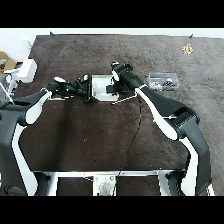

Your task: Fold the box and place the chain.

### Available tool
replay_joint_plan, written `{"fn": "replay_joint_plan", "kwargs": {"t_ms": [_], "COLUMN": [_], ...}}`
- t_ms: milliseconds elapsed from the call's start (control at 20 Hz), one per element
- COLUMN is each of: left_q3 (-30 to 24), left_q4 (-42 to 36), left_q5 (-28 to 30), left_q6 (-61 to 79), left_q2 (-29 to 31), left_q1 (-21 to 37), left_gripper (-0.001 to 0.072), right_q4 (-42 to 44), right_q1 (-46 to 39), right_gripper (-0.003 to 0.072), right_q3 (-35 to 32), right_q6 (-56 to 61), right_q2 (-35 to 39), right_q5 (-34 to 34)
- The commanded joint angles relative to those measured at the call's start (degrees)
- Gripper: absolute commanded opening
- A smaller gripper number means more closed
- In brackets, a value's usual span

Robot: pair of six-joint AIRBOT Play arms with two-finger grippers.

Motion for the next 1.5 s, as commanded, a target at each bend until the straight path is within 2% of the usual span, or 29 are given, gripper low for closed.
{"fn": "replay_joint_plan", "kwargs": {"t_ms": [0, 200, 250, 300, 500, 600, 650, 700, 750, 800, 1000, 1100, 1150, 1200, 1450], "left_q3": [0.02, 0.02, 0.02, 0.02, 0.02, 0.02, 0.02, 0.02, 0.02, 0.02, 0.02, 0.02, 0.02, 0.02, 0.02], "left_q4": [-0.04, -0.04, -0.04, -0.04, -0.04, -0.04, -0.04, -0.04, -0.04, -0.04, -0.02, -0.04, -0.02, -0.04, -0.02], "left_q5": [0.02, 0.00, 0.02, 0.00, -0.02, 0.00, 0.00, 0.00, 0.00, 0.02, 0.02, 0.02, 0.02, 0.02, 0.04], "left_q6": [-0.02, -0.02, -0.02, -0.02, -0.02, -0.02, -0.02, -0.02, -0.02, -0.02, 0.00, -0.02, 0.00, 0.00, 0.00], "left_q2": [0.04, 0.04, 0.04, 0.04, 0.04, 0.04, 0.04, 0.04, 0.04, 0.04, 0.04, 0.04, 0.04, 0.04, 0.04], "left_q1": [0.04, 0.04, 0.04, 0.04, 0.04, 0.04, 0.04, 0.04, 0.04, 0.04, 0.04, 0.04, 0.04, 0.04, 0.04], "left_gripper": [0.0223, 0.0223, 0.0223, 0.0223, 0.0223, 0.0223, 0.0223, 0.0223, 0.0223, 0.0223, 0.0223, 0.0223, 0.0223, 0.0223, 0.0223], "right_q4": [-0.24, -0.87, -0.98, -0.94, -1.11, -1.18, -1.55, -1.99, -1.95, -1.97, -1.92, -1.49, -1.29, -1.31, -0.02], "right_q1": [0.15, 0.13, 0.13, 0.13, 0.13, 0.13, 0.13, 0.13, 0.13, 0.13, 0.13, 0.07, 0.00, -0.02, -0.35], "right_gripper": [0.0325, 0.0324, 0.0257, 0.0245, 0.0245, 0.0196, 0.0195, 0.0098, 0.0034, 0.0003, 0.0005, 0.0147, 0.0345, 0.0398, 0.0399], "right_q3": [0.04, 0.02, 0.02, 0.04, 0.04, 0.04, 0.04, 0.04, 0.04, 0.04, 0.04, 0.04, 0.04, 0.04, 0.04], "right_q6": [1.66, 2.54, 2.54, 2.60, 4.22, 4.22, 4.22, 4.20, 4.22, 4.20, 4.20, 4.22, 4.17, 4.17, -0.44], "right_q2": [-0.42, -0.76, -0.92, -1.01, -1.11, -1.11, -1.11, -1.11, -1.11, -1.11, -1.09, -0.98, -0.72, -0.28, 3.82], "right_q5": [-1.20, -1.16, -1.16, -1.14, -0.98, -0.50, 0.11, 0.72, 0.70, 0.50, -0.31, -1.05, -1.03, -0.96, 1.95]}}
